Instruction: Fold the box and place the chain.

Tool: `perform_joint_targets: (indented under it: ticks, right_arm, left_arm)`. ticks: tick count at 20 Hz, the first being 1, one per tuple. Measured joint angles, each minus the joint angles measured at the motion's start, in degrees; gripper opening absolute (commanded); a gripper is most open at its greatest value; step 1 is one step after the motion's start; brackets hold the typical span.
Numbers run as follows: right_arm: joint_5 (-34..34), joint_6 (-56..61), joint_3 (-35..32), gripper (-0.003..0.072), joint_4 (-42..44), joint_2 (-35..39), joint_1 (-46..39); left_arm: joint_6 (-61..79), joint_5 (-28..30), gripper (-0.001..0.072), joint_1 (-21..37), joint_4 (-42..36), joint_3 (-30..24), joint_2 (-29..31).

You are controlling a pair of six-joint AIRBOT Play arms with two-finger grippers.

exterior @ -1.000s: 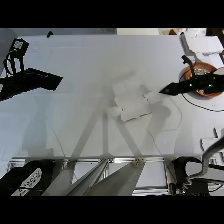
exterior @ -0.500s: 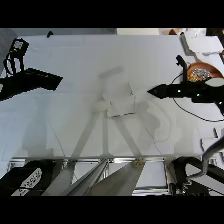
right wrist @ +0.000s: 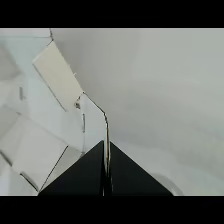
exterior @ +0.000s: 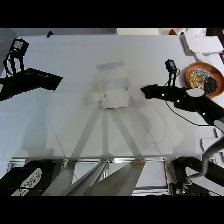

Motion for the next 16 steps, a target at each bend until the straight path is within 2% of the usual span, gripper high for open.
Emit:
perform_joint_targets:
  ticks: [5, 9, 16]
  right_arm:
    - [-12.9, 0.6, -6.0, 0.0008, 6.1, 0.4, 8.3]
    - [-21.4, 0.7, -7.7, 0.0009, 11.3, 0.6, 16.0]
    - [-28.5, 1.6, -8.3, 0.0011, 15.6, 0.6, 21.5]
  left_arm:
    - [0.0, 0.0, 0.0699, 0.0, 0.0, 0.0, 0.0]
    - [0.0, 0.0, 0.0699, 0.0, 0.0, 0.0, 0.0]
    - [0.0, 0.0, 0.0699, 0.0, 0.0, 0.0, 0.0]
